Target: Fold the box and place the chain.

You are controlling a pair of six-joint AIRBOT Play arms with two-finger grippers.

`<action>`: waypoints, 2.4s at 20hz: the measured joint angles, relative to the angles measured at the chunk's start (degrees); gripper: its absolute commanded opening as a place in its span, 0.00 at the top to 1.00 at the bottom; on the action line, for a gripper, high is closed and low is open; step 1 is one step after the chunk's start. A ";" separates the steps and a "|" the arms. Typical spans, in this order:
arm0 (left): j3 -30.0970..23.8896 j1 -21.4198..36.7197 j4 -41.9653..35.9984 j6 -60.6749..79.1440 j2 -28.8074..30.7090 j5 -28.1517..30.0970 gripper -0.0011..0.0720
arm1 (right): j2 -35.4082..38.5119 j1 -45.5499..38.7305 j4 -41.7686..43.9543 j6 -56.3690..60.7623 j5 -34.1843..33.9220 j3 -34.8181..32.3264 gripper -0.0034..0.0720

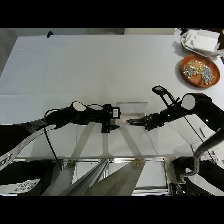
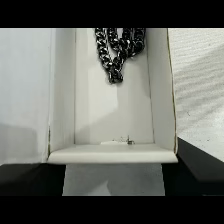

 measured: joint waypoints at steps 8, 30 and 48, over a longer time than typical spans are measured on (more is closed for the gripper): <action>0.00 0.00 0.00 0.00 0.00 0.00 0.86 | -0.72 0.15 0.42 2.21 -2.56 -0.42 0.66; 0.00 0.00 0.02 0.02 0.00 0.00 0.86 | -2.64 0.15 1.95 3.65 -6.03 -2.43 0.94; 0.00 0.00 0.02 0.02 0.00 0.00 0.86 | 10.67 0.15 -0.68 3.61 0.37 -1.05 0.56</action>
